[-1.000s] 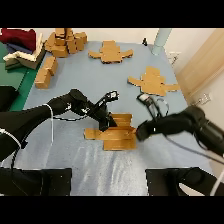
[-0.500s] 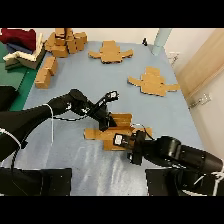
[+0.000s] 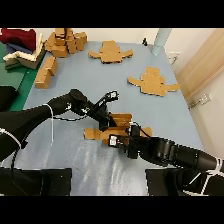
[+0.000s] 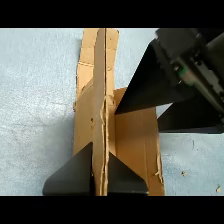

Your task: Fold the box.

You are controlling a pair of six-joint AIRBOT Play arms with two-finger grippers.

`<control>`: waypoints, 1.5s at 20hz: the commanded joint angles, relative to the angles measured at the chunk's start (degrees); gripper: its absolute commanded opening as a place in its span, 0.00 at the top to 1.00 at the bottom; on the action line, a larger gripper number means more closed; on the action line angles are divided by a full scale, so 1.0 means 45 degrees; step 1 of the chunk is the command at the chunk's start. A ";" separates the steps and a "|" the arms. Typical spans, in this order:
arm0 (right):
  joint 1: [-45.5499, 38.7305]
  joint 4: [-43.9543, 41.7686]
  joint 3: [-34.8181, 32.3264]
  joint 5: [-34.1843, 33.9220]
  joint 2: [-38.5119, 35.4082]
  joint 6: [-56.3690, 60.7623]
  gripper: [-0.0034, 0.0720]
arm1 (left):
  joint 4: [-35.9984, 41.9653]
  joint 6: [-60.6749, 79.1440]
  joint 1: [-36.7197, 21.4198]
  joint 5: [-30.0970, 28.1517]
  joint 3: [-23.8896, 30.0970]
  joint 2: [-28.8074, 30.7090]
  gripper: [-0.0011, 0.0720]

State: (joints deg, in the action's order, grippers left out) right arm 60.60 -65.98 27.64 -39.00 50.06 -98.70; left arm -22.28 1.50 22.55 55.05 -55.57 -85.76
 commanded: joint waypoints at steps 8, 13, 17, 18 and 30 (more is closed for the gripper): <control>-0.0476 0.0515 0.0189 -0.0398 -0.0121 0.2370 0.19 | 0.0000 0.0005 -0.0005 -0.0005 -0.0015 -0.0005 0.97; -0.0486 0.0340 0.0189 -0.0971 -0.0520 0.2618 0.00 | 0.0000 0.0005 -0.0005 0.0000 -0.0015 -0.0005 0.97; -0.0952 0.0267 0.0000 -0.1073 -0.1010 0.2123 0.00 | 0.0000 0.0005 -0.0005 0.0000 -0.0015 -0.0005 0.97; -0.1321 -0.0049 -0.0039 -0.0772 -0.1010 0.1530 0.00 | 0.0000 0.0005 -0.0005 0.0000 -0.0015 -0.0005 0.97; -0.7495 -1.1871 0.0175 0.0379 0.0248 -1.3653 0.00 | 0.0000 0.0005 -0.0005 0.0000 -0.0015 -0.0005 0.97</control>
